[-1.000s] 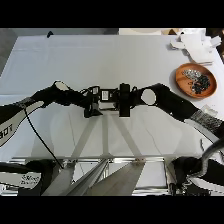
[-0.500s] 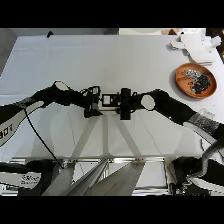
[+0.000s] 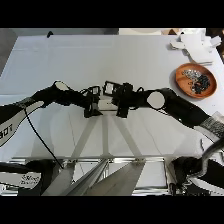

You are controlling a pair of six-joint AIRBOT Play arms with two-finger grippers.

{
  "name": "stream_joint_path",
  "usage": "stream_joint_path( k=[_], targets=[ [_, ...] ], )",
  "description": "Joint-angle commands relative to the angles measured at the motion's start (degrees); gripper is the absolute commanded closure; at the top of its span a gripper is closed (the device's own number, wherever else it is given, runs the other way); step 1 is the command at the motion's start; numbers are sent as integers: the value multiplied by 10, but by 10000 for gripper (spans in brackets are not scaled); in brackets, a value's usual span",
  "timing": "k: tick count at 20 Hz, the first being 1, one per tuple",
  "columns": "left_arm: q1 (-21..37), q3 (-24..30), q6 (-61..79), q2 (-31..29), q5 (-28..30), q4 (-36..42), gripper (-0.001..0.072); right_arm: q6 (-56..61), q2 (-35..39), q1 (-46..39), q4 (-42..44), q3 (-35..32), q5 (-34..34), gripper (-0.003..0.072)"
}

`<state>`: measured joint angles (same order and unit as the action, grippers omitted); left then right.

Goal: Fold the box and place the chain.

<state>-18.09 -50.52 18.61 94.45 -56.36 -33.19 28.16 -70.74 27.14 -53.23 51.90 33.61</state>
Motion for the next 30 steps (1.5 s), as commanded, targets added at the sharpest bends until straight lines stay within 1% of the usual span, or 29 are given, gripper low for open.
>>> stream_joint_path(
  k=[1, 3, 5, 8, 12, 18, 21, 24, 27, 29, 30],
  targets=[
    [0, 0, 0, 0, 0, 0, 435, 68, -14, -27, 198, 1, 10, 680],
    [0, 0, 0, 0, 0, 0, 435, 73, -48, -50, 265, 1, 43, 680],
    [0, 0, 0, 0, 0, 0, 435, 81, -89, -60, 290, 1, 88, 681],
    [0, 0, 0, 0, 0, 0, 435, 80, -143, -59, 289, 1, 124, 680],
    [0, 0, 0, 0, 0, 0, 435, 91, -181, -59, 261, 1, 130, 680],
    [0, 0, 0, 0, 0, 0, 435, 94, -177, -60, 250, 1, 131, 680],
    [0, 0, 0, 0, 0, 0, 435, 94, -154, -67, 252, 1, 129, 679],
    [0, 0, 0, 0, 0, 0, 435, 94, -109, -105, 252, 1, 139, 679],
    [0, 0, 0, 0, 0, 0, 435, 94, -63, -159, 252, -5, 174, 679],
    [0, 0, 0, 0, 0, 0, 435, 94, -57, -189, 252, -15, 195, 679],
    [0, 0, 0, 0, 0, 0, 435, 94, -57, -198, 251, -28, 193, 679]
  ],
)
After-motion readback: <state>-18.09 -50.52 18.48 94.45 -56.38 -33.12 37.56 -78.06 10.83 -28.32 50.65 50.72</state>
